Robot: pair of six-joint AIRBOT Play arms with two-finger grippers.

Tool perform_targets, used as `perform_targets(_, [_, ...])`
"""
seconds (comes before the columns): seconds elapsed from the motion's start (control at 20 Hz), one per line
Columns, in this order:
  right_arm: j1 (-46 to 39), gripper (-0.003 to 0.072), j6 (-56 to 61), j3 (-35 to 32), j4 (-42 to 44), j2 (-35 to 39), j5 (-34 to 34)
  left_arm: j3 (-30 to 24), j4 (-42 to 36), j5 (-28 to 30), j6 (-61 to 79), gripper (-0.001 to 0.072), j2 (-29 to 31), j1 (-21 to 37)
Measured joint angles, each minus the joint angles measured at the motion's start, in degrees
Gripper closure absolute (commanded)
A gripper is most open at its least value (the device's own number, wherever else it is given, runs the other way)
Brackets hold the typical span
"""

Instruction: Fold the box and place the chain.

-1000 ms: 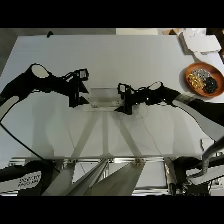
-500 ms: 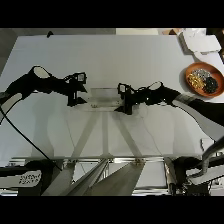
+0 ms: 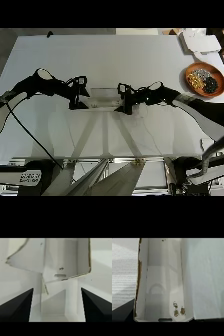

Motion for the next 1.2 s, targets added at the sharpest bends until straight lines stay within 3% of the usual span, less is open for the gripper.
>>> perform_targets(0.2, [0.00, 0.0169, 0.00, 0.00, 0.00, 0.00, 0.02, 0.00, -0.63, -3.37, 2.08, 0.0105, -0.98, -0.57])
perform_targets(0.4, [0.00, 0.0169, 0.00, 0.00, 0.00, 0.00, 0.02, 0.00, -0.85, -4.17, 3.69, 0.0301, -1.70, -1.14])
perform_targets(0.5, [0.00, 0.0169, 0.00, 0.00, 0.00, 0.00, 0.02, 0.00, -0.94, -3.48, 4.83, 0.0344, -1.84, -1.25])
perform_targets(0.6, [0.00, 0.0169, 0.02, 0.00, 0.02, 0.00, 0.00, 0.00, -0.98, -2.14, 5.44, 0.0455, -1.92, -1.29])
perform_targets(0.95, [0.00, 0.0169, 0.02, 0.00, 0.02, 0.00, 0.00, 0.00, -1.03, -0.07, 6.16, 0.0459, -1.95, -1.33])
perform_targets(1.1, [0.00, 0.0169, 0.02, 0.00, 0.02, -0.02, 0.00, 0.00, -1.81, 0.22, 6.32, 0.0642, -1.95, -1.38])
perform_targets(1.2, [0.00, 0.0169, 0.00, 0.00, 0.02, 0.00, 0.00, 0.00, -2.47, 0.31, 6.60, 0.0644, -1.95, -1.42])
